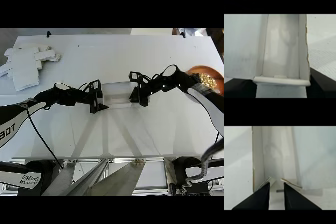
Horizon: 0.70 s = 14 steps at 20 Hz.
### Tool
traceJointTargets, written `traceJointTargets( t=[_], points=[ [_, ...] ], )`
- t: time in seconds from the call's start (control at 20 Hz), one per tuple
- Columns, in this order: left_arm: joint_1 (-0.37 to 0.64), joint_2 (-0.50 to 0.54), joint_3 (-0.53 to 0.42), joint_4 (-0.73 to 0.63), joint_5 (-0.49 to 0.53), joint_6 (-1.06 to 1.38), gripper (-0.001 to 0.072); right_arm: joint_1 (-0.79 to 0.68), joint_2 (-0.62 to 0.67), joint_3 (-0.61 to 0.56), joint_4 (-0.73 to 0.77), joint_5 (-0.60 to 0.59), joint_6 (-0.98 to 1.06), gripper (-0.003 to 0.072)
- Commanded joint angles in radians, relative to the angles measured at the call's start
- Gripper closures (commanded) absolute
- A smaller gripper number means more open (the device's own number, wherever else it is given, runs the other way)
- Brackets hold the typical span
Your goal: Fold the box and place the chain.
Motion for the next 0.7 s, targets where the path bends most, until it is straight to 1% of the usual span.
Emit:
traceJointTargets(
  t=[0.0,0.05,0.1,0.2,0.25,0.35,0.4,0.45,0.5,0.55,0.6,0.65],
  points=[
    [0.000,0.000,0.001,0.001,-0.002,0.000,0.0185,0.001,0.000,0.000,0.065,-0.024,-0.001,0.0375],
    [0.000,0.000,0.001,0.001,-0.002,0.000,0.0185,0.001,0.000,0.000,0.063,-0.024,0.000,0.0369],
    [0.000,0.000,0.001,0.001,-0.002,0.000,0.0185,0.001,0.000,0.000,0.057,-0.024,0.000,0.0345],
    [0.000,0.000,0.001,0.001,-0.002,0.000,0.0185,0.001,0.000,0.000,0.055,-0.024,0.000,0.0153],
    [0.000,0.000,0.001,0.001,-0.002,0.000,0.0185,0.001,0.000,0.000,0.054,-0.024,0.000,0.0130],
    [0.000,0.000,0.001,0.001,-0.002,0.000,0.0185,0.001,0.000,0.000,0.053,-0.020,0.002,0.0131],
    [0.000,0.000,0.001,0.001,-0.002,0.000,0.0185,0.001,0.000,0.000,0.053,-0.019,0.003,0.0154],
    [0.000,0.000,0.001,0.001,-0.002,0.000,0.0185,0.000,0.000,0.000,0.053,-0.007,0.004,0.0238],
    [0.000,0.000,0.001,0.001,-0.002,0.000,0.0185,0.000,0.000,0.000,0.053,0.018,0.004,0.0391],
    [0.000,0.000,0.001,0.001,-0.002,0.000,0.0185,0.000,0.000,0.000,0.052,0.048,0.004,0.0582],
    [0.000,0.000,0.001,0.001,-0.002,0.000,0.0185,0.000,0.000,0.000,0.049,0.076,0.004,0.0666],
    [0.000,0.000,0.001,0.001,-0.002,0.000,0.0185,0.000,0.000,0.000,0.046,0.099,0.007,0.0666]
  ],
)
